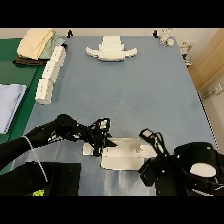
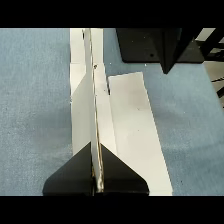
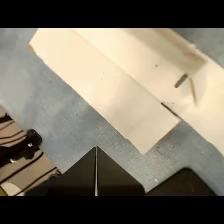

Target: Fold the box.

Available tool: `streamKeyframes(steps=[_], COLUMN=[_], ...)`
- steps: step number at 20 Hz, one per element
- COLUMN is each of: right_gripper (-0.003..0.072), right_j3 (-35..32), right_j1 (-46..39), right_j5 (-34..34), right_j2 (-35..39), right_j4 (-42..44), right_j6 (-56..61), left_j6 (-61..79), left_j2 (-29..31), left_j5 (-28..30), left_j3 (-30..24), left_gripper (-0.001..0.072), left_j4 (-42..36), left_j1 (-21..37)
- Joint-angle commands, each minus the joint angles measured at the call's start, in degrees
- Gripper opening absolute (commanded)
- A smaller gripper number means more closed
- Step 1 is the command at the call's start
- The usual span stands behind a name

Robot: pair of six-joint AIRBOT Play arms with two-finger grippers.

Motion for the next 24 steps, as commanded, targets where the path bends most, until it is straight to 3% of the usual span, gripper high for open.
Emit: streamKeyframes(steps=[1, 2, 5, 14, 24], right_gripper=[0.036, 0.0715, 0.0716, 0.0717, 0.0716], right_j3=[-2.34, -2.34, -2.34, -0.42, 7.58], right_j1=[12.09, 12.55, 12.48, 13.35, 13.31], right_j5=[-5.79, -6.58, -9.11, -12.79, -1.07], right_j2=[-0.92, -1.64, -4.28, -18.4, -16.39], right_j4=[-14.25, -17.66, -23.04, -25.18, -34.67], right_j6=[-2.25, -1.97, -2.97, -5.66, 9.73], left_j6=[0.0, 0.0, 0.0, 0.0, 0.0], left_j2=[-0.04, -0.04, -0.04, -0.04, -0.04], left_j5=[0.0, 0.0, -0.02, -0.02, -0.02], left_j3=[-0.02, -0.02, -0.02, -0.02, -0.02], left_gripper=[0.0014, 0.0014, 0.0014, 0.0013, 0.0013], left_j4=[0.0, 0.0, 0.0, 0.0, 0.0], left_j1=[0.07, 0.07, 0.04, 0.07, 0.07])
